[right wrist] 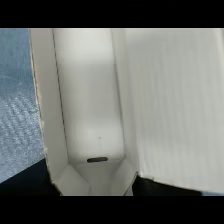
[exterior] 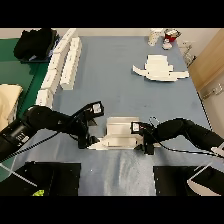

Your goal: Fold the box.

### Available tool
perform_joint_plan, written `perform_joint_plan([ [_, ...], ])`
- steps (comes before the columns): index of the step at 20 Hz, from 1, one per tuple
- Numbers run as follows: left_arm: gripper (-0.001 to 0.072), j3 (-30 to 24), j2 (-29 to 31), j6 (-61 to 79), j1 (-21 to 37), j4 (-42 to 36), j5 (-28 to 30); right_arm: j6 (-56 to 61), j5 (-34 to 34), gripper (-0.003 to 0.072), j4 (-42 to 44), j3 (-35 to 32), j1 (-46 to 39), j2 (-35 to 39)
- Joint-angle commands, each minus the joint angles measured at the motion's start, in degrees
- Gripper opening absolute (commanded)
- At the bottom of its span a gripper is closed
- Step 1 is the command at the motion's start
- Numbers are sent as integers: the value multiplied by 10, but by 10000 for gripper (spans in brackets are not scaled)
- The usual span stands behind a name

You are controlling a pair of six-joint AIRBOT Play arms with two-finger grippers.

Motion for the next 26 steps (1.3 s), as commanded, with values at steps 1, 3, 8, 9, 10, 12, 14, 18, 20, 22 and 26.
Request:
perform_joint_plan([
  [1, 664, -39, -16, 91, 3, 5, 35, 0, 0, 384, 0, 0, 0, 0],
  [3, 664, -61, -37, 114, 3, 2, 66, 0, 0, 384, 0, 0, 0, 0],
  [8, 654, -81, -84, 168, 2, -61, 95, 0, 0, 384, 0, 0, 0, 0],
  [9, 654, -82, -88, 181, 2, -75, 101, 0, 0, 384, 0, 0, 0, 0],
  [10, 642, -82, -92, 185, 0, -83, 111, 0, 0, 384, 0, 0, 0, 0],
  [12, 523, -82, -98, 188, -11, -84, 114, 0, 0, 383, 0, 0, 0, 0],
  [14, 527, -83, -106, 188, -26, -85, 126, 0, 0, 384, 0, 0, 0, 0],
  [18, 526, -83, -135, 195, -41, -132, 155, 0, 0, 384, 0, 0, 0, 0],
  [20, 386, -83, -144, 196, -49, -144, 160, 0, 0, 384, 0, 0, 0, 0],
  [22, 251, -83, -145, 197, -55, -148, 167, 0, 0, 384, 0, 0, 0, 0],
  [26, 105, -83, -149, 254, -55, -223, 171, 0, 0, 384, 0, 0, 0, 0],
])
